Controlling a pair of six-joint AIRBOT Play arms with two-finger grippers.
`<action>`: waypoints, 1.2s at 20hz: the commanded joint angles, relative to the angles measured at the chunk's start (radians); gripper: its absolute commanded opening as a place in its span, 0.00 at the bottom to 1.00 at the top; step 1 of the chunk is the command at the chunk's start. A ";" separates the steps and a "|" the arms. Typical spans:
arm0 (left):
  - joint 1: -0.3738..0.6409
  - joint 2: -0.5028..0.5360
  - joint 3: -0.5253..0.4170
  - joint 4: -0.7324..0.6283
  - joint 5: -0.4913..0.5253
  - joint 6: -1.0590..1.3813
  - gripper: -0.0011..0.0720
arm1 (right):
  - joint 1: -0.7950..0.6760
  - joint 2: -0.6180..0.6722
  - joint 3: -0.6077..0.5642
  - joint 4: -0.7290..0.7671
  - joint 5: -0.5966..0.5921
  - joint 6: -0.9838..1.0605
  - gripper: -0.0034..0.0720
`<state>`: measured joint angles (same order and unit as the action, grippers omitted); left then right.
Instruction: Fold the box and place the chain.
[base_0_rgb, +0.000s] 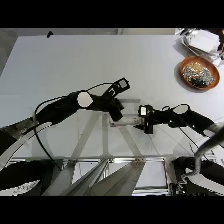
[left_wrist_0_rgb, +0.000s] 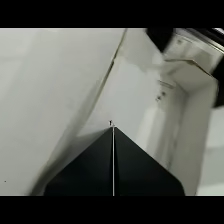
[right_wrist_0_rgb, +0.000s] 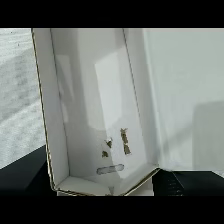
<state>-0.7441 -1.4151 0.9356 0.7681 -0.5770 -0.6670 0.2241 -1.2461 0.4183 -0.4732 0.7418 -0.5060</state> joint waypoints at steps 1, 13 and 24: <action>-0.002 -0.069 0.000 -0.009 0.098 -0.107 0.01 | 0.000 0.000 0.000 0.000 0.000 0.000 0.61; 0.012 0.053 -0.001 0.162 0.015 -0.161 0.02 | 0.000 0.000 0.000 0.000 0.001 0.000 0.61; 0.061 0.247 -0.257 0.227 -0.048 -0.095 0.01 | 0.000 0.000 0.000 0.000 0.002 0.000 0.61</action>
<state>-0.6872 -1.2263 0.7589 1.0100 -0.6331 -0.8337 0.2241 -1.2461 0.4183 -0.4736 0.7425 -0.5064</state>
